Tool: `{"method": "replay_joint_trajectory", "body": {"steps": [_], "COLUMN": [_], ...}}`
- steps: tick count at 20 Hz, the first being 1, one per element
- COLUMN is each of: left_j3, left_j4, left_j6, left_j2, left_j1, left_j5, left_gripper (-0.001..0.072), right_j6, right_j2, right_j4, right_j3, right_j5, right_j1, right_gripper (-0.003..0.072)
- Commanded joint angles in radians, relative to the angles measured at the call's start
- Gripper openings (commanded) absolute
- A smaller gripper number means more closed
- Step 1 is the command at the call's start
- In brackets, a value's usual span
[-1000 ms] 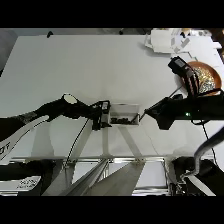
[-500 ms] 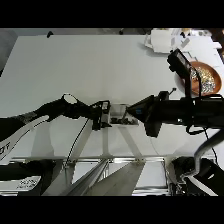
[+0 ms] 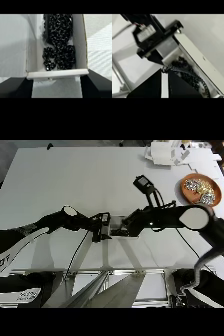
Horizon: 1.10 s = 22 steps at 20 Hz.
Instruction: Fold the box and place the chain.
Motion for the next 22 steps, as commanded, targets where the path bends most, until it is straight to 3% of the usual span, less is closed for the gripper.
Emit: {"method": "replay_joint_trajectory", "body": {"steps": [1, 3, 5, 7, 13, 15, 18, 19, 20, 21, 22], "left_j3": [0.0, 0.0, 0.0, 0.0, 0.0, 0.0, 0.0, 0.0, 0.0, 0.0, 0.0], "left_j4": [0.0, 0.0, 0.0, 0.0, 0.0, 0.0, 0.0, 0.0, 0.0, 0.0, 0.0], "left_j6": [0.0, 0.0, 0.0, 0.0, 0.0, 0.0, 0.0, 0.0, 0.0, 0.0, 0.0], "left_j2": [0.0, 0.0, 0.0, 0.0, 0.0, 0.0, 0.0, 0.0, 0.0, 0.0, 0.0], "left_j1": [0.001, 0.0, 0.001, 0.001, 0.001, 0.001, 0.001, 0.001, 0.001, 0.001, 0.001], "left_j5": [0.0, 0.0, 0.0, 0.0, 0.0, 0.0, 0.0, 0.0, 0.0, 0.0, 0.0], "left_gripper": [0.0136, 0.0136, 0.0136, 0.0136, 0.0136, 0.0136, 0.0136, 0.0136, 0.0136, 0.0136, 0.0136], "right_j6": [-0.035, -0.047, -0.061, -0.062, 0.022, 0.076, 0.145, 0.155, 0.157, 0.157, 0.157], "right_j2": [-0.101, -0.143, -0.149, -0.128, -0.071, -0.079, -0.14, -0.17, -0.2, -0.229, -0.258], "right_j4": [-0.019, -0.019, -0.019, -0.045, -0.305, -0.394, -0.509, -0.517, -0.517, -0.517, -0.52], "right_j3": [-0.045, -0.048, -0.046, -0.018, 0.198, 0.202, 0.187, 0.173, 0.156, 0.142, 0.129], "right_j5": [0.0, -0.003, -0.023, -0.015, 0.052, 0.045, 0.091, 0.105, 0.106, 0.106, 0.097], "right_j1": [0.024, 0.045, 0.048, 0.048, -0.048, -0.143, -0.306, -0.365, -0.422, -0.466, -0.505], "right_gripper": [0.0019, 0.0028, 0.0195, 0.0267, 0.0263, 0.0196, 0.0203, 0.0257, 0.042, 0.0492, 0.0492]}}
